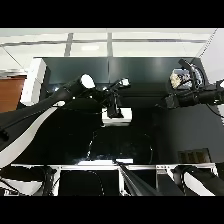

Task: Fold the box and place the chain.

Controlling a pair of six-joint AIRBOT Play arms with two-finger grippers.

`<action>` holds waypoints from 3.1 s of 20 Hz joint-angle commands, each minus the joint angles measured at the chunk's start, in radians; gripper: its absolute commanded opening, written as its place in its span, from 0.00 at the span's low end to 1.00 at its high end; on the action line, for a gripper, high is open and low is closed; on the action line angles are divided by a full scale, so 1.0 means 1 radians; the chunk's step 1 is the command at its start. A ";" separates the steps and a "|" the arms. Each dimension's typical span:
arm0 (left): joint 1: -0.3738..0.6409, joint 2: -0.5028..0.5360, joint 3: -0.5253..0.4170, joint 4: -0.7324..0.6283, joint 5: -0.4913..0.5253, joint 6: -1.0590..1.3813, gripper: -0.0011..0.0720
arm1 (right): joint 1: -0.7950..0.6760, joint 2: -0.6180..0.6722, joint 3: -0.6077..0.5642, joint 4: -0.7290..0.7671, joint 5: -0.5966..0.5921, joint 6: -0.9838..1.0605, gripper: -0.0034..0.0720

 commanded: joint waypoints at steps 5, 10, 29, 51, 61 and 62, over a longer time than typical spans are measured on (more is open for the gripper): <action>-0.047 -0.017 0.032 0.153 -0.068 -0.078 0.99 | -0.001 0.001 0.000 -0.005 -0.010 -0.005 0.06; -0.108 -0.017 0.080 0.315 -0.075 -0.167 0.99 | -0.001 0.001 0.000 -0.005 -0.029 -0.005 0.06; 0.221 0.396 0.046 0.834 -0.570 -0.946 0.44 | -0.002 0.001 0.000 -0.009 -0.045 -0.005 0.06; 1.213 0.485 -0.430 0.556 -0.058 -0.546 0.43 | -0.002 0.000 0.000 -0.009 -0.083 -0.034 0.06; 1.201 0.410 -0.420 0.529 0.090 -0.550 0.98 | -0.002 0.000 0.000 -0.008 -0.101 -0.010 0.06; 1.195 0.413 -0.398 0.531 0.074 -0.550 0.99 | -0.002 0.000 0.000 -0.008 -0.101 -0.005 0.06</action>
